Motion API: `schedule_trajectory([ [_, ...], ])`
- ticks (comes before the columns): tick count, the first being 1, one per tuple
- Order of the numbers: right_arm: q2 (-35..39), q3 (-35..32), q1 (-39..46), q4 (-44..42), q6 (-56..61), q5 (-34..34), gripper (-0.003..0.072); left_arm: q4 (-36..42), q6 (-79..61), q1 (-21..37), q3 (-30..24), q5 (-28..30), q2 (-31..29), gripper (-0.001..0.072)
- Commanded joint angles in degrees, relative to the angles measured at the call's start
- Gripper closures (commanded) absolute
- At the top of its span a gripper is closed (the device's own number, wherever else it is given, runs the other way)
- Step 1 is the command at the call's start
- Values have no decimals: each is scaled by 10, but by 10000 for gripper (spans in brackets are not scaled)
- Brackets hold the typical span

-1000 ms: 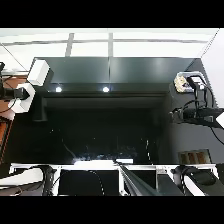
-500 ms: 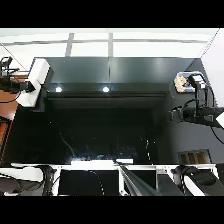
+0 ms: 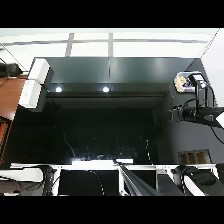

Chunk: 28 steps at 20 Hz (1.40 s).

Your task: Fold the box and place the chain.

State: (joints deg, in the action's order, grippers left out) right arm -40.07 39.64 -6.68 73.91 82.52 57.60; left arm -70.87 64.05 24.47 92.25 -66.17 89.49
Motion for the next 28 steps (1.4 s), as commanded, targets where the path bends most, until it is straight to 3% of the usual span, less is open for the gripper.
schedule_trajectory([
  [1,0,0,0,-2,0,-74,674,128,5,-8,45,-101,-35,687],
  [3,0,0,0,8,-1,-146,674,134,2,-48,-16,-59,-94,688],
  [4,0,0,0,20,-1,-179,674,116,2,-73,-73,-5,-141,688],
  [7,-3,-1,0,67,-1,-233,674,100,-12,-158,-325,224,-320,685],
  [9,-10,-3,0,92,-1,-234,674,100,-54,-202,-485,323,-418,685],
  [11,-21,-19,0,97,-1,-236,674,100,-71,-223,-595,368,-483,685],
  [12,-27,-32,0,97,-1,-236,674,100,-71,-226,-625,370,-502,685],
  [15,-37,-66,0,95,0,-223,674,101,-70,-226,-657,361,-526,683],
  [21,-37,-69,0,71,3,-85,674,105,-68,-226,-657,350,-525,683],
  [28,-37,-69,0,71,3,-83,674,105,-68,-226,-657,351,-525,683],
])
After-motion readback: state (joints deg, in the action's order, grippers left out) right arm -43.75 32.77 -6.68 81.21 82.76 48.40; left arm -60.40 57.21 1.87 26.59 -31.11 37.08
